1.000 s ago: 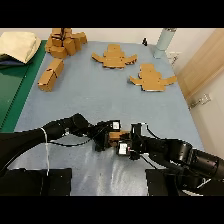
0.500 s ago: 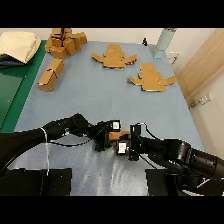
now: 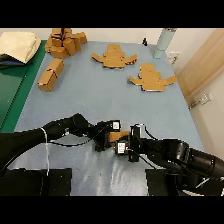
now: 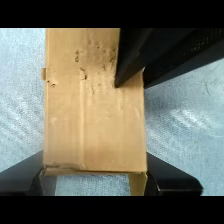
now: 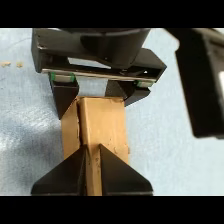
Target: Fold the box.
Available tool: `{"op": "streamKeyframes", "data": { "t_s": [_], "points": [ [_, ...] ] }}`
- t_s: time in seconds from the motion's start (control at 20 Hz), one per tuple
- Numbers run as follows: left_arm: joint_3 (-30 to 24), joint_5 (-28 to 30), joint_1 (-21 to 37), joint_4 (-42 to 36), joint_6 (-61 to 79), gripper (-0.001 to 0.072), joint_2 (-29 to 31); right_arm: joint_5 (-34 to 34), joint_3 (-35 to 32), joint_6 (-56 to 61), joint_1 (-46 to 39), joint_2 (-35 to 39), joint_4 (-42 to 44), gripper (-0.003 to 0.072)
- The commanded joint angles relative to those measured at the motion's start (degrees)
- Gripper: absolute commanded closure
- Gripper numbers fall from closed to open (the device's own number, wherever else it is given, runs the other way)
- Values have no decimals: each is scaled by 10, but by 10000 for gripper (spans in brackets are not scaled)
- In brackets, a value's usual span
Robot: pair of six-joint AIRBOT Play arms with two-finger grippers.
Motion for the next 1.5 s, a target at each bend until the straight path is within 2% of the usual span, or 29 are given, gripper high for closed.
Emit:
{"op": "streamKeyframes", "data": {
  "t_s": [0.0,0.35,0.4,0.45,0.5,0.6,0.7,0.75,0.8,0.85,1.45],
  "points": [
    [0,0,0,0,0,184,0,-7,-1,0,1,0,13,567],
    [0,0,0,0,0,185,0,-6,-4,0,1,0,13,565],
    [0,0,0,0,0,185,0,-5,-3,0,1,1,13,547],
    [0,0,0,0,0,185,0,-4,-3,0,1,5,13,436],
    [0,0,0,0,0,185,0,-3,-2,0,1,10,13,378],
    [0,0,0,0,0,185,0,-5,0,0,0,23,11,378],
    [0,0,0,0,0,184,0,-7,0,0,0,38,-2,407],
    [0,0,0,0,0,185,0,-12,0,0,0,42,-12,556],
    [0,0,0,0,0,185,0,-17,0,0,-1,44,-15,655],
    [0,0,0,0,0,184,0,-21,0,0,-1,43,-15,674],
    [0,0,0,0,0,185,0,-26,0,2,-1,0,-8,682]
  ]
}}
